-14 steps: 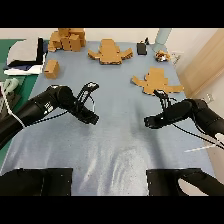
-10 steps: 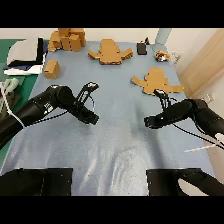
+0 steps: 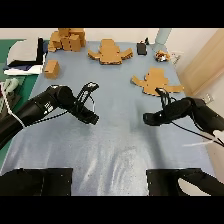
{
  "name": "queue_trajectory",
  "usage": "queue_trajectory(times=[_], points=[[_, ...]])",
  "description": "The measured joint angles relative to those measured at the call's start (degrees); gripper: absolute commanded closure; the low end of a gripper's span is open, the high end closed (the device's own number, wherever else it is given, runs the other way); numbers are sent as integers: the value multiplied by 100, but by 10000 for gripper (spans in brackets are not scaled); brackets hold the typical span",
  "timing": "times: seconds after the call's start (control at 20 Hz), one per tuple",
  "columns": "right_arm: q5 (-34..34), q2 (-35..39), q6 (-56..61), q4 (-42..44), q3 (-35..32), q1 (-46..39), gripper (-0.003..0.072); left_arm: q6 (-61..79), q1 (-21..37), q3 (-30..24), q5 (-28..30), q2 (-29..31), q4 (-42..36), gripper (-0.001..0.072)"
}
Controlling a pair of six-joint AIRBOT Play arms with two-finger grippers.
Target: Fold the box.
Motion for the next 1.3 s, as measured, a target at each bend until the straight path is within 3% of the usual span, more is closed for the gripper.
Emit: queue_trajectory(times=[0.1,0.15,0.25,0.3,0.4,0.55,0.9,1.05,1.1,1.2,1.25,1.3], points=[[-15,-404,501,-691,494,-417,494,0,0,0,0,0,-2,695],[-76,-682,684,-1005,855,-745,372,0,0,0,0,0,0,695],[-120,-1311,909,-1384,1665,-1504,349,0,0,0,0,0,0,696],[-122,-1637,951,-1460,2081,-1886,276,0,0,0,-2,0,0,696],[-96,-2363,824,-1340,2922,-2651,269,0,0,0,-2,0,-2,695],[48,-3436,127,-483,4050,-3506,269,0,0,0,0,0,-2,695],[-177,-5093,-1449,1054,5816,-3904,269,0,0,0,-2,0,-2,695],[-317,-5333,-1803,1344,6094,-3860,279,0,0,0,-2,0,0,695],[-332,-5383,-1895,1405,6142,-3851,333,0,0,0,-2,0,-2,695],[-389,-5473,-2017,1480,6194,-3829,495,0,0,0,-2,0,0,695],[-391,-5506,-2107,1541,6214,-3814,629,0,0,0,-2,0,-2,695],[-428,-5534,-2240,1628,6229,-3807,683,0,0,0,-2,0,-2,695]])
